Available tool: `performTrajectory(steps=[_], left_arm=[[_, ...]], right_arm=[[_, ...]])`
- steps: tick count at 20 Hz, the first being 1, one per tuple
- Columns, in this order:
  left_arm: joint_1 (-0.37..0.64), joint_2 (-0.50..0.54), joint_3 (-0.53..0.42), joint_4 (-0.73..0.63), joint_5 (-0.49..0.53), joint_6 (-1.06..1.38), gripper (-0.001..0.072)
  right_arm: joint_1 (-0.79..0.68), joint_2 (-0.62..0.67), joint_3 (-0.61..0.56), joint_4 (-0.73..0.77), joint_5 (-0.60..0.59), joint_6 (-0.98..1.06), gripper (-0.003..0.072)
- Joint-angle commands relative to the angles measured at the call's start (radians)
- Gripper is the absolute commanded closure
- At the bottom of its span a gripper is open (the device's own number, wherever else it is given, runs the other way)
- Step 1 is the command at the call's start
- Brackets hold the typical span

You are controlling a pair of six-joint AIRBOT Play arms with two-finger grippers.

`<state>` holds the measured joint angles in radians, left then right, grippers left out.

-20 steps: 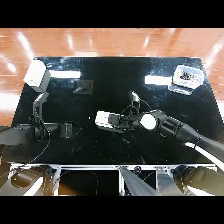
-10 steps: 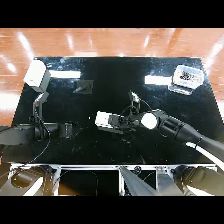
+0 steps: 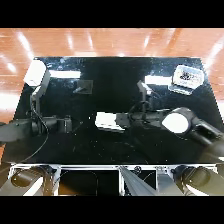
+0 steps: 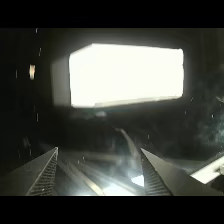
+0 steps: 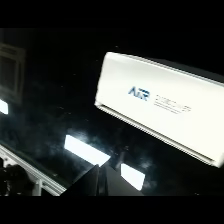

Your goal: Fold the box and place the chain.

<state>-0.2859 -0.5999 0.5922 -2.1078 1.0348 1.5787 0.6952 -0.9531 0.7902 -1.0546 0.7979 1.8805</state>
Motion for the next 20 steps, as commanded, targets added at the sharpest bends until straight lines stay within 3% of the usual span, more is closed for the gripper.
performTrajectory(steps=[1,5,9,11,14,20], left_arm=[[0.001,-0.118,0.107,0.0,0.003,0.183,0.0091],[0.003,-0.294,0.385,-0.044,0.061,0.505,0.009],[0.008,-0.469,0.568,-0.049,0.219,0.777,0.009],[0.008,-0.554,0.604,-0.05,0.314,0.896,0.0089],[0.002,-0.6,0.604,-0.064,0.253,1.009,0.0089],[-0.023,-0.615,0.603,-0.058,0.263,1.295,0.0077]], right_arm=[[-0.093,0.097,0.001,-0.186,0.24,0.006,0.0617],[-0.197,0.113,0.0,-0.486,0.539,0.039,0.0616],[-0.213,0.113,0.0,-0.562,0.619,0.047,0.0616],[-0.213,0.113,0.0,-0.562,0.613,0.055,0.0616],[-0.213,0.113,0.0,-0.562,0.616,0.077,0.0616],[-0.213,0.113,0.0,-0.578,0.616,0.084,0.0617]])
